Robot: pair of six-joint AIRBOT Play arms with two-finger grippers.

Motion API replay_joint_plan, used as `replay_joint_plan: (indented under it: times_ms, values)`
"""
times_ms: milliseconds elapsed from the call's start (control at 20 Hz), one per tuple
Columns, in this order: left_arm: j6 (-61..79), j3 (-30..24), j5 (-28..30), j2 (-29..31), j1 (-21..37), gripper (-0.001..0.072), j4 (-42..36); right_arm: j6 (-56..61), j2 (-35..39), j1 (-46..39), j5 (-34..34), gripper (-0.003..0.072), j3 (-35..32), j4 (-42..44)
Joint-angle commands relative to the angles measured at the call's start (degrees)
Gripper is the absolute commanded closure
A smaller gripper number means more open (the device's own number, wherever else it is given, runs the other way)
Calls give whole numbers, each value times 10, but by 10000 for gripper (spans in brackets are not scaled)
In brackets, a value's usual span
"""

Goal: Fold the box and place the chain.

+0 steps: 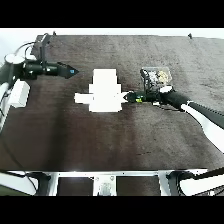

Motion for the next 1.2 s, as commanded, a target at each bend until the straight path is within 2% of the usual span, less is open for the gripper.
replay_joint_plan:
  times_ms: [0, 100, 150, 450, 850, 1150]
  values:
    - [-153, 195, -108, -119, -37, 121, 152, -2, 0, 0, 0, 680, 0, 0]
    - [-181, 266, -129, -171, -67, 120, 202, -2, 0, 0, 0, 680, 0, 0]
    - [-186, 279, -123, -188, -77, 120, 209, -2, 0, 0, 0, 679, 0, 0]
    - [-170, 278, -99, -240, -112, 121, 187, -2, 0, 0, 0, 679, 0, 0]
    - [-154, 278, -63, -249, -113, 121, 169, -2, 0, 0, 1, 679, 0, 0]
    - [-146, 278, -86, -277, -113, 123, 124, -2, 0, 0, 2, 679, 0, 0]
